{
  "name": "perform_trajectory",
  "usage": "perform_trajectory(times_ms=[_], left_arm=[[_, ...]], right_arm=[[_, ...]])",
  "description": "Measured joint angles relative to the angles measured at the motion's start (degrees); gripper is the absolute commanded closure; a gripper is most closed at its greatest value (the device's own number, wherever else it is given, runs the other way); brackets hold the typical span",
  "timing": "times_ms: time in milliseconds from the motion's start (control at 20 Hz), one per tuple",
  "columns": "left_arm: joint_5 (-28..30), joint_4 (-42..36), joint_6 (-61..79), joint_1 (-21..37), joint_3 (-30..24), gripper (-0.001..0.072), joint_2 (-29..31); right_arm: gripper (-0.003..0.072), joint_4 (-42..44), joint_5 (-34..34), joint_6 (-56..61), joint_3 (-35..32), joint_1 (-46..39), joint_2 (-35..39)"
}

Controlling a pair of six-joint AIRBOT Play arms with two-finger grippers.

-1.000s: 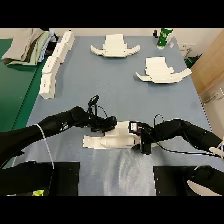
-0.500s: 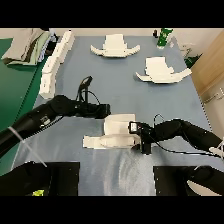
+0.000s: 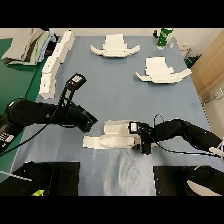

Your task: Fold the box.

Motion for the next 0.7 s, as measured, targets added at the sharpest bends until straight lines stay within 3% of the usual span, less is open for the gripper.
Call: perform_trajectory(times_ms=[300, 500, 700], left_arm=[[-2.78, 0.66, 16.26, 2.36, -1.92, 0.0024, 0.48], [-2.08, -3.19, 31.63, 5.46, -8.46, 0.0024, 0.15], [2.16, -11.15, 48.52, 4.37, -15.41, 0.0024, -2.47]], right_arm=[[0.0164, 0.0, 0.0, 0.0, 0.0, 0.0, 0.0], [0.0164, -0.22, 0.0, 0.0, 0.0, 0.0, 0.0], [0.0164, -0.22, 0.0, 0.0, 0.0, 0.0, 0.0]])
